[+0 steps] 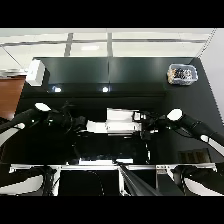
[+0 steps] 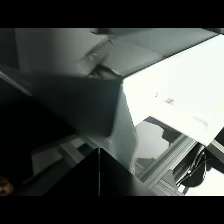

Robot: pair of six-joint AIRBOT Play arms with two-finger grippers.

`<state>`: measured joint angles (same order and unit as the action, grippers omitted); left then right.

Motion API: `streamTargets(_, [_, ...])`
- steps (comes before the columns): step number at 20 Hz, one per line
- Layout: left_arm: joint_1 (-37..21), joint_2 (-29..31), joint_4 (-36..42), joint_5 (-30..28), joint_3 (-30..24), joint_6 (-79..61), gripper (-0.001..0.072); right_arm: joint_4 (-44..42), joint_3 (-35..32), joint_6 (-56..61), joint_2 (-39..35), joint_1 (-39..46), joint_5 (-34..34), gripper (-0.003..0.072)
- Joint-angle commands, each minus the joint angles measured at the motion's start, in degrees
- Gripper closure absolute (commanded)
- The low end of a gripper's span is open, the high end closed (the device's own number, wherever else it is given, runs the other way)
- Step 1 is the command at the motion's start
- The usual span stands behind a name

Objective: Fold the box and place the chain.

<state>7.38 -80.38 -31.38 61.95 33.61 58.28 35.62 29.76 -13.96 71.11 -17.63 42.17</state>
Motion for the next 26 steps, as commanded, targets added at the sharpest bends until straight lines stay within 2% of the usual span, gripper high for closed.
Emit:
streamTargets(1, [5.4, -1.2, 5.3, -0.2, 0.5, -6.8, 0.0687, 0.0, 0.0, 0.0, 0.0, 0.0, 0.0, 0.0550])
streamTargets(8, [6.2, -1.2, 5.4, 0.8, 5.3, -8.0, 0.0683, 0.0, 0.0, 0.0, 0.0, 0.0, 0.0, 0.0550])
streamTargets(9, [6.2, -1.2, 5.5, 1.6, 6.0, -8.5, 0.0623, 0.0, 0.0, 0.0, 0.0, 0.0, 0.0, 0.0550])
streamTargets(11, [6.6, -1.2, 5.5, 2.6, 7.2, -9.0, 0.0108, 0.0, 0.0, 0.0, 0.0, 0.0, 0.0, 0.0550])
streamTargets(12, [7.0, -1.2, 5.5, 2.7, 7.6, -9.0, 0.0051, 0.0, 0.0, 0.0, 0.0, 0.0, 0.0, 0.0550])
streamTargets(14, [8.7, -1.2, 5.3, 2.3, 8.6, -8.7, 0.0058, 0.0, 0.0, 0.0, 0.0, 0.0, 0.0, 0.0550])
streamTargets(15, [10.0, -1.2, 4.4, 1.5, 9.3, -7.1, 0.0093, 0.0, 0.0, 0.0, 0.0, 0.0, 0.0, 0.0550])
streamTargets(19, [16.0, -1.0, -1.9, -0.6, 13.7, 2.7, 0.0093, 0.0, 0.0, 0.0, 0.0, 0.0, 0.0, 0.0550])
streamTargets(21, [18.0, -0.8, -2.7, -0.5, 15.9, 6.2, 0.0261, 0.0, 0.0, 0.0, 0.0, 0.0, 0.0, 0.0550])
streamTargets(22, [18.9, -0.7, -2.7, -0.3, 16.8, 6.9, 0.0319, 0.0, 0.0, 0.0, 0.0, 0.0, 0.0, 0.0550])
streamTargets(24, [20.3, -0.7, -4.4, 0.0, 18.1, 10.6, 0.0319, 0.0, 0.0, 0.0, 0.0, 0.0, 0.0, 0.0550])
streamTargets(26, [21.6, -0.7, -9.7, 0.0, 19.5, 15.5, 0.0319, 0.0, 0.0, 0.0, 0.0, 0.0, 0.0, 0.0550])
